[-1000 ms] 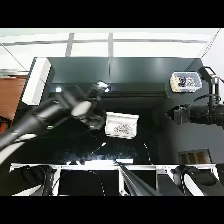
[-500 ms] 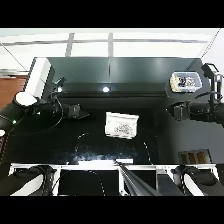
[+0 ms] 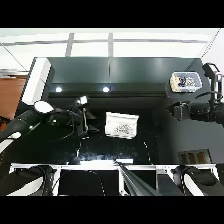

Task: Fold the box and place the chain.

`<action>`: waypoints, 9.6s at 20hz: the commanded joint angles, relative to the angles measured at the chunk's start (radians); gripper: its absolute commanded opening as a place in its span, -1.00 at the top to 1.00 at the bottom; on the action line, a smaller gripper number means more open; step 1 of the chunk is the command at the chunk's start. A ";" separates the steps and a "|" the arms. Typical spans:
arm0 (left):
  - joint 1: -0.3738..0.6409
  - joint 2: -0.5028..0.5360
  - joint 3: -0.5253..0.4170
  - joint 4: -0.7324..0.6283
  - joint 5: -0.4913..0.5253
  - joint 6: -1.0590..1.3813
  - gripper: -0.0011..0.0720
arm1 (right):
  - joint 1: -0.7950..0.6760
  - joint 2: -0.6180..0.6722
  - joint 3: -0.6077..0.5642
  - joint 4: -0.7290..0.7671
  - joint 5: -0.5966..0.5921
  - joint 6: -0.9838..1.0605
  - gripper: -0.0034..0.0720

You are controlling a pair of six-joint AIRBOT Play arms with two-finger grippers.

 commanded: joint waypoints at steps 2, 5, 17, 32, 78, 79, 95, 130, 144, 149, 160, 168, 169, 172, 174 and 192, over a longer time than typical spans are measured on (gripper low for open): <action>-0.054 -0.135 0.080 -0.040 0.015 0.110 -0.89 | 0.000 0.000 0.000 -0.032 0.001 0.010 0.25; -0.063 -0.174 0.122 -0.027 -0.010 0.109 -0.91 | 0.000 0.000 0.000 -0.032 0.005 0.011 0.25; -0.131 -0.197 0.125 0.053 -0.001 0.108 -0.99 | 0.000 0.000 0.000 -0.032 0.003 0.011 0.25; -0.185 -0.198 0.124 -0.006 0.047 0.114 -0.98 | 0.000 0.000 0.000 -0.031 -0.003 0.012 0.25; -0.237 -0.197 0.124 -0.006 0.077 0.183 -0.12 | 0.372 -0.373 -0.118 0.233 -0.191 -1.044 -0.86; -0.237 -0.197 0.124 -0.006 0.077 0.183 -0.12 | 0.372 -0.373 -0.118 0.232 -0.192 -1.044 -0.86; -0.237 -0.197 0.124 -0.006 0.075 0.184 -0.13 | 0.374 -0.373 -0.133 0.207 -0.198 -0.982 0.38; -0.237 -0.197 0.124 -0.006 0.075 0.183 -0.14 | 0.375 -0.341 -0.164 0.245 -0.177 -0.865 0.19; -0.237 -0.197 0.124 -0.006 0.075 0.183 -0.14 | 0.307 -0.341 -0.283 0.579 -0.238 -0.322 0.91; -0.237 -0.197 0.124 -0.006 0.076 0.184 -0.14 | 0.319 -0.413 -0.284 0.608 -0.245 -0.307 0.91; -0.237 -0.197 0.124 -0.006 0.076 0.184 -0.14 | 0.332 -0.446 -0.318 0.544 -0.296 -0.306 0.90; -0.237 -0.196 0.125 -0.006 0.074 0.183 -0.14 | 0.301 -0.416 -0.253 0.546 -0.184 -0.358 0.90; -0.237 -0.192 0.125 -0.006 0.074 0.183 -0.14 | 0.272 -0.386 -0.217 0.539 -0.119 -0.361 0.90; -0.235 -0.165 0.127 -0.006 0.071 0.175 -0.50 | 0.128 -0.269 -0.124 0.463 0.037 -0.356 0.90; -0.235 -0.144 0.135 0.022 0.069 0.109 -1.00 | -0.010 -0.186 -0.097 0.390 0.087 -0.332 0.90; -0.467 -0.228 0.419 0.171 0.100 -0.272 -0.98 | -0.330 -0.099 -0.100 0.244 0.098 -0.322 0.89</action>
